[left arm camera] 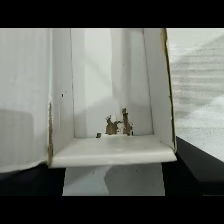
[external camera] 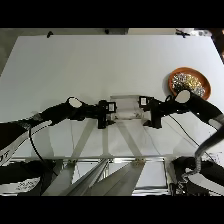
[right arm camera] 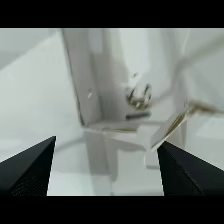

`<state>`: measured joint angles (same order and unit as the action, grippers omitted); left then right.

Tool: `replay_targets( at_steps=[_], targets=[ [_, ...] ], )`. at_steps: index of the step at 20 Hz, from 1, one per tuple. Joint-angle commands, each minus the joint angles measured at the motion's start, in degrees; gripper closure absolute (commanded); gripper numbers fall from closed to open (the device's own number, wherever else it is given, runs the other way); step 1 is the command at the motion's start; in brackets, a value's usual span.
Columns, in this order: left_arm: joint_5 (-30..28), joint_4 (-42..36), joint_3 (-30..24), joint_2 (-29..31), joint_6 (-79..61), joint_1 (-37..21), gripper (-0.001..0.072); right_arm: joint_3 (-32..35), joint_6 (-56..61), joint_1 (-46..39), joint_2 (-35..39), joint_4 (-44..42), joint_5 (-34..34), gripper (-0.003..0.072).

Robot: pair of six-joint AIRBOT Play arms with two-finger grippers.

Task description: Fold the box and place the chain.

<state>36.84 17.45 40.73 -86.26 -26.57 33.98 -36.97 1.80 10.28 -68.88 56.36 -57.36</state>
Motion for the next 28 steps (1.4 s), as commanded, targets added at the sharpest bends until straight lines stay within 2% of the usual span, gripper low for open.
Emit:
replay_targets(
  at_steps=[1, 3, 5, 6, 7, 8, 10, 12, 16, 22, 28],
  targets=[
    [0.0, 0.1, 0.0, 0.0, -0.2, 0.0, 0.0322, 0.0, 9.0, -5.2, 3.9, 6.3, -5.9, -0.0006],
    [0.0, 0.1, 0.0, 0.0, -0.2, 0.0, 0.0322, -0.1, 8.9, -7.2, 6.3, 1.7, -6.6, 0.0084],
    [0.4, 0.1, 0.0, 0.0, 1.0, 0.0, 0.0322, -0.1, 6.6, -7.3, 9.7, -7.2, -6.7, 0.0187],
    [0.6, 0.1, 0.0, 0.0, 1.5, 0.0, 0.0324, -0.1, 5.4, -7.3, 11.0, -12.2, -6.5, 0.0263],
    [0.7, 0.2, 0.0, 0.1, 2.0, 0.0, 0.0326, -0.1, 4.6, -7.1, 11.8, -17.4, -6.4, 0.0447],
    [0.5, 0.2, 0.0, 0.2, 4.0, 0.0, 0.0334, -0.1, 2.6, -6.5, 12.0, -22.1, -6.4, 0.0682],
    [-0.2, 2.1, 0.0, 0.7, 7.9, 0.0, 0.0334, -0.1, 1.2, -3.0, 11.2, -25.9, -1.5, 0.0674],
    [-0.1, 6.5, 0.0, 1.2, 10.9, 0.0, 0.0333, -0.1, 1.4, 2.2, 8.9, -27.0, 7.8, 0.0674],
    [2.9, 10.8, 0.0, 1.2, 14.7, 0.0, 0.0333, -0.1, 7.1, 7.6, 0.0, -29.6, 23.4, 0.0674],
    [3.2, 10.7, 0.0, 1.2, 14.6, 0.0, 0.0332, -0.1, 12.0, 7.5, -6.4, -27.5, 24.2, 0.0674],
    [3.0, 10.6, 0.0, 1.2, 14.6, 0.0, 0.0322, -2.2, 13.4, 7.4, -4.2, -26.3, 17.0, 0.0672]
  ],
)
